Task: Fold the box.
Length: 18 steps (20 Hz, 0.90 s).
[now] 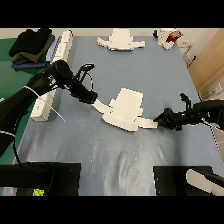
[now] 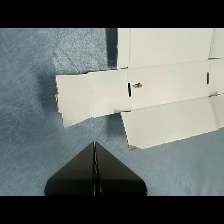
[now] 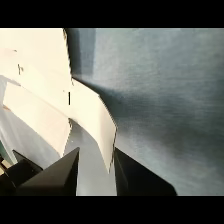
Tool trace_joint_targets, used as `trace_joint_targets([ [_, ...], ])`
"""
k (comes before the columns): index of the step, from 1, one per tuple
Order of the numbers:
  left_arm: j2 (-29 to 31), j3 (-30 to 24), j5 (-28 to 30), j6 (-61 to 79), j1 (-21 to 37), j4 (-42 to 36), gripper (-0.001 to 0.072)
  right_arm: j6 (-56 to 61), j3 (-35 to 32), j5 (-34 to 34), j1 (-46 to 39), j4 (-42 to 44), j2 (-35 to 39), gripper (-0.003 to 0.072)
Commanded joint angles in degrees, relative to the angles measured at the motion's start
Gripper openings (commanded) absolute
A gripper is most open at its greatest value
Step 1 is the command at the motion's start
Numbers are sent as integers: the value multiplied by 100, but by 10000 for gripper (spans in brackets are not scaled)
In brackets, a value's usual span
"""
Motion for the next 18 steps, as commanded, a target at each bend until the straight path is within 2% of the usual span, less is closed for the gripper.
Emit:
trace_joint_targets([
  [1, 0, 4, 0, 0, 7, 0, 15, 101, -111, 326, 188, 79, 46, 295],
  [7, 0, 4, 20, 2, 7, 4, 15, 138, -306, 1285, 1130, 455, -11, 295],
  [8, 0, 4, 31, 0, 7, 0, 15, 144, -306, 1362, 1235, 455, -26, 250],
  [9, 0, 4, 57, 0, 2, -7, 15, 144, -306, 1447, 1320, 455, -33, 155],
  [11, 0, 4, 111, 0, 2, -153, 15, 144, -304, 1596, 1408, 474, -33, 143],
  [12, 0, 4, 114, 2, 2, -225, 15, 142, -302, 1606, 1410, 483, -31, 31],
  [13, 0, 4, 114, 4, 4, -275, 15, 136, -293, 1602, 1412, 483, -31, 6],
  [17, 0, 87, 9, 7, 98, -439, 23, -376, -258, 1176, 1412, 483, 55, 5],
  [18, 0, 155, -42, 4, 188, -553, 280, -686, -260, 997, 1412, 474, 98, 5],
])
